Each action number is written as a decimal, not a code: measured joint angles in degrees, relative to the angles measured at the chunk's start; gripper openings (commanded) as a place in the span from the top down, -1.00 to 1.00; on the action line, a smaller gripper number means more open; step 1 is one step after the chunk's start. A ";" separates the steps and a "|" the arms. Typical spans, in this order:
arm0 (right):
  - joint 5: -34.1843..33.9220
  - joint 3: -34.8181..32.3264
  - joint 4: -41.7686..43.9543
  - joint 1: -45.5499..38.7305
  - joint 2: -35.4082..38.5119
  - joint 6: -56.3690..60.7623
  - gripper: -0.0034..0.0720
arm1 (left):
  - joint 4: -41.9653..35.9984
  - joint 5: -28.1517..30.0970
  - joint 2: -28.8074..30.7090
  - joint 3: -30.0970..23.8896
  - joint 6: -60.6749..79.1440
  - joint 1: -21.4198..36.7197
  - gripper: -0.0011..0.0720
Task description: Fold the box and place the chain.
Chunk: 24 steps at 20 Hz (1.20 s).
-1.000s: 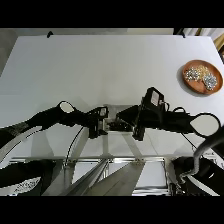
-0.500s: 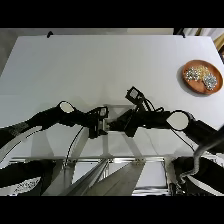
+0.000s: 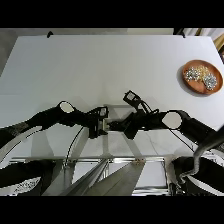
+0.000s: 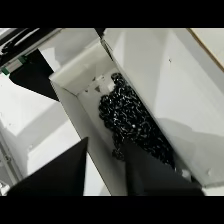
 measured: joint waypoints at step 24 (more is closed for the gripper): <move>18.23 19.74 -22.01 -13.46 10.62 19.96 0.91 | 0.00 0.00 0.00 0.00 0.02 0.00 0.22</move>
